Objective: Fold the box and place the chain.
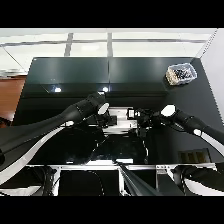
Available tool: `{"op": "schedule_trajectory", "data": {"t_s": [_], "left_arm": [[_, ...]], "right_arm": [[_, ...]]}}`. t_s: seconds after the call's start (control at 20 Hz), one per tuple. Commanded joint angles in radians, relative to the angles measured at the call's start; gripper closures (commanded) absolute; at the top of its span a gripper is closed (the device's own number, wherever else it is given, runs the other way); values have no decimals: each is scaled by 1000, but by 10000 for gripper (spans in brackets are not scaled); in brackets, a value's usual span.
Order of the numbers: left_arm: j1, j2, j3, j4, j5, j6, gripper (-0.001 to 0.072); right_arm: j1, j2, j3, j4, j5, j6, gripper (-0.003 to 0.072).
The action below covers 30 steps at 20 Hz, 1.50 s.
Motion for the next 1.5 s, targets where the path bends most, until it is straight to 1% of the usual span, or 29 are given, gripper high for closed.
{"op": "schedule_trajectory", "data": {"t_s": [0.0,0.05,0.1,0.5,0.7,0.75,0.85,0.9,1.1,1.25,1.45], "left_arm": [[0,0,2,-1,4,-6,490],[0,0,2,-1,5,-6,363],[0,0,2,-1,5,-6,335],[0,0,2,0,6,-6,335],[0,0,2,2,25,-6,337],[0,0,2,2,27,-6,356],[0,0,2,4,28,-2,631],[0,0,2,4,29,-2,680],[0,0,2,3,28,-2,680],[0,0,2,-1,28,-2,680],[0,0,2,-2,28,-2,680]], "right_arm": [[0,0,0,1,0,0,549],[0,0,0,1,0,0,549],[0,0,0,0,0,0,549],[0,0,0,0,0,0,549],[0,0,0,0,0,0,549],[0,0,0,0,0,0,549],[0,0,0,0,0,0,549],[0,0,0,1,0,0,549],[0,0,0,1,-5,0,549],[0,0,0,1,-100,0,548],[0,0,0,1,-117,-3,549]]}}
